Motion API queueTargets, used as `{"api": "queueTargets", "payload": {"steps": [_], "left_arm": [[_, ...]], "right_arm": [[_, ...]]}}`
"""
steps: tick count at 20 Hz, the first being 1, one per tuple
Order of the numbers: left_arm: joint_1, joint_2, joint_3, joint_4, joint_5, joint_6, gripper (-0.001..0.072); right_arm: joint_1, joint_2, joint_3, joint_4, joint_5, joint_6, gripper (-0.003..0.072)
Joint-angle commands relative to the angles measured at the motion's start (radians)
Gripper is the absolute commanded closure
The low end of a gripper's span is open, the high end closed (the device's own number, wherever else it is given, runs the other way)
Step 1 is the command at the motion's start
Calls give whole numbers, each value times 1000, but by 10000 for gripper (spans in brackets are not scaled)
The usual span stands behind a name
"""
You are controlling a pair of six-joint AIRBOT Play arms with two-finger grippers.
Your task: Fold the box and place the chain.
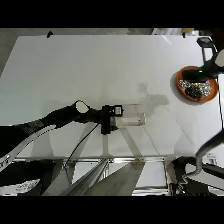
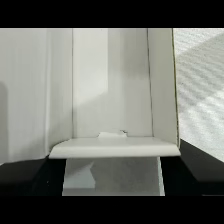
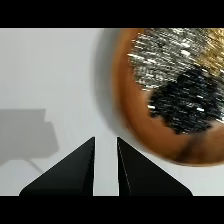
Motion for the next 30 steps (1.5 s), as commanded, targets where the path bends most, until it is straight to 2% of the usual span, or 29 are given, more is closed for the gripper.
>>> {"api": "queueTargets", "payload": {"steps": [1, 2, 7, 9, 10, 14, 21, 24, 25, 30], "left_arm": [[0, 1, 0, 0, 1, 0, 439], [0, 1, 0, 0, 1, 0, 439], [0, 1, 0, 0, 1, 0, 439], [0, 1, 0, 0, 1, 0, 439], [0, 1, 0, 0, 1, 0, 439], [0, 1, 0, 0, 0, 0, 439], [0, 1, 0, 0, 1, 0, 439], [0, 1, 0, 0, 1, 0, 439], [0, 1, 0, 0, 1, 0, 439], [0, 1, 0, 0, 1, 0, 439]], "right_arm": [[-157, -106, 11, 5, -14, -76, 529], [-164, -131, 11, 6, -21, -93, 506], [-159, -225, 11, 16, -76, -106, 504], [-159, -239, 11, 14, -98, -106, 427], [-159, -242, 11, 8, -106, -106, 415], [-159, -260, 11, -12, -123, -106, 418], [-159, -283, 11, -10, -147, -106, 465], [-159, -277, 11, -10, -132, -106, 637], [-159, -264, 11, -10, -126, -106, 673], [-159, -58, 11, 14, -92, -106, 673]]}}
